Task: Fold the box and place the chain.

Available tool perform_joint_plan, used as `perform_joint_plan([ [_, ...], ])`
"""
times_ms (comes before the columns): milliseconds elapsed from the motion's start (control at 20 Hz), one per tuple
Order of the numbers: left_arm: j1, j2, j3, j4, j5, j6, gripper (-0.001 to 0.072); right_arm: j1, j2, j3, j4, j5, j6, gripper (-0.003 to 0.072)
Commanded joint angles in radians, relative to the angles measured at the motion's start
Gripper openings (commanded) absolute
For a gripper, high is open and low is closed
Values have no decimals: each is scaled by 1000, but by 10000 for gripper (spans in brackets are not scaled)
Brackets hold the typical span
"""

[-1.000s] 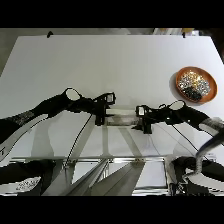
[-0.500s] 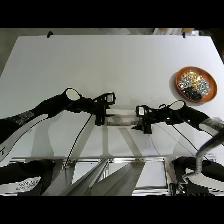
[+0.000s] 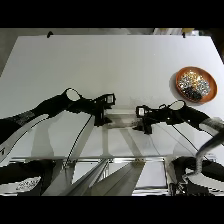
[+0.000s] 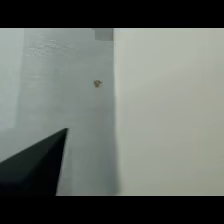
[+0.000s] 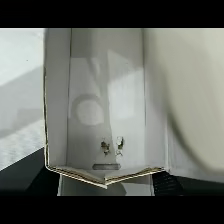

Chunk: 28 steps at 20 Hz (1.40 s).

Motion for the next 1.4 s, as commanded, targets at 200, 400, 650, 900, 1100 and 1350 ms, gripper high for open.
perform_joint_plan([
  [200,1,128,1,249,-42,-358,690,0,-1,1,6,-6,3,379],
  [400,1,293,1,431,-166,-619,561,0,-1,1,6,-6,3,379],
  [650,-4,442,1,392,-343,-659,1,0,-1,1,6,-6,3,379],
  [900,-120,401,1,350,-277,-656,1,0,-1,1,6,-6,3,379],
  [1100,-225,309,1,272,119,-681,0,0,-1,1,6,-6,3,379],
  [1350,-222,166,1,272,488,-949,1,0,-1,1,6,-6,3,379],
])
